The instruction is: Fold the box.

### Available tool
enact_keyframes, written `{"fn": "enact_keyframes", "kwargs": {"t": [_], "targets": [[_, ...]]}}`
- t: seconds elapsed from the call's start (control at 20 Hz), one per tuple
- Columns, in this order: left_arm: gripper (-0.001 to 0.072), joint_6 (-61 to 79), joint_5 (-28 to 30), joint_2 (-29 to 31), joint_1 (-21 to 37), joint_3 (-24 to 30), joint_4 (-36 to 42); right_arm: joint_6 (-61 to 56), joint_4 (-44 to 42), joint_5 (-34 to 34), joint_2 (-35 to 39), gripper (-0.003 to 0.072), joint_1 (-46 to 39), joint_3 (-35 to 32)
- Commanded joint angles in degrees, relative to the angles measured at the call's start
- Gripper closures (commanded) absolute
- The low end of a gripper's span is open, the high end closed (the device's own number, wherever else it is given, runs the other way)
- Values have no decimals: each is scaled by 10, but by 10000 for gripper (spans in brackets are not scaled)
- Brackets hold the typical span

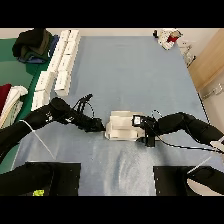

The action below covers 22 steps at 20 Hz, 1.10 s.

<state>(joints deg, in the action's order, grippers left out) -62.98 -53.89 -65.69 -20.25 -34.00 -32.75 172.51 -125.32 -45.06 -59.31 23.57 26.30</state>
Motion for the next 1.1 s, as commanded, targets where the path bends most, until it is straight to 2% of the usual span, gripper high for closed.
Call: {"fn": "enact_keyframes", "kwargs": {"t": [0.0, 0.2, 0.45, 0.55, 0.65, 0.85, 0.9, 1.05], "targets": [[415, -1, -7, 0, -14, -2, 9, 0, 0, 0, 0, 177, 0, 0], [415, -33, -6, 0, -42, -24, -10, 0, 0, 0, 0, 177, 0, 0], [415, -197, -8, 23, -44, -59, -170, 0, 0, 0, 0, 176, 0, 0], [416, -204, -6, 39, -54, -64, -168, 0, 0, 0, 0, 177, 0, 0], [415, -204, -4, 42, -89, -64, -167, 0, 0, 0, 0, 177, 0, 0], [395, -222, 47, 42, -168, -68, -168, 0, 0, 0, 0, 177, 0, 0], [305, -230, 51, 42, -177, -70, -169, 0, 0, 0, 0, 177, 0, 0], [302, -273, 63, 42, -186, -72, -182, 0, 0, 0, 0, 177, 0, 0]]}}
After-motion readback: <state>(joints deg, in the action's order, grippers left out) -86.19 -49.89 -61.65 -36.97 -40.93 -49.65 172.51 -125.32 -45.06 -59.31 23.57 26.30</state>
